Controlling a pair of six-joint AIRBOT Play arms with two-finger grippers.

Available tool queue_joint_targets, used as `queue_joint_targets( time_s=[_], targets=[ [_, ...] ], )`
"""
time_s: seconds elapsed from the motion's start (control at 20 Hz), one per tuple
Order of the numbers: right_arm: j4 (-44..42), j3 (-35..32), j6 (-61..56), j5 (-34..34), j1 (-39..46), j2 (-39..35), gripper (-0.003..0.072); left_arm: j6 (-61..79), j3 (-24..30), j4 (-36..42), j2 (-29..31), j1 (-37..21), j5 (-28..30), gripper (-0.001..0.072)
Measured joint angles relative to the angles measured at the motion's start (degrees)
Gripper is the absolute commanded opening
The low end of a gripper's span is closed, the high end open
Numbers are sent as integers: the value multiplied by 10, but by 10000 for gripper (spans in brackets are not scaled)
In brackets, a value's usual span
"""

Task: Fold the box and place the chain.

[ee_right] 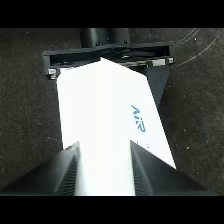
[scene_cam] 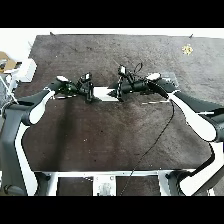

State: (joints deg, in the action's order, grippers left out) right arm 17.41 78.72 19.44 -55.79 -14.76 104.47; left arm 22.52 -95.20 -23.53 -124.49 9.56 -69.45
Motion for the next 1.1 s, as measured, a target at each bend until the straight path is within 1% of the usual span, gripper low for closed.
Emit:
queue_joint_targets(
  time_s=[0.2,0.25,0.3,0.45,0.6,0.65,1.1],
  targets=[
    [6,0,13,17,-2,5,383,0,0,0,0,0,0,290],
    [6,1,17,26,-2,5,344,0,0,0,0,0,0,291],
    [6,3,20,36,-2,6,325,0,0,0,0,0,0,290],
    [7,19,27,53,-2,7,324,-1,0,1,0,0,0,290],
    [7,35,30,55,-1,7,321,-1,0,1,0,0,0,290],
    [9,38,30,56,-1,8,271,-1,0,1,0,0,0,290],
    [35,44,2,31,-1,28,273,0,0,0,0,0,0,290]
  ],
)
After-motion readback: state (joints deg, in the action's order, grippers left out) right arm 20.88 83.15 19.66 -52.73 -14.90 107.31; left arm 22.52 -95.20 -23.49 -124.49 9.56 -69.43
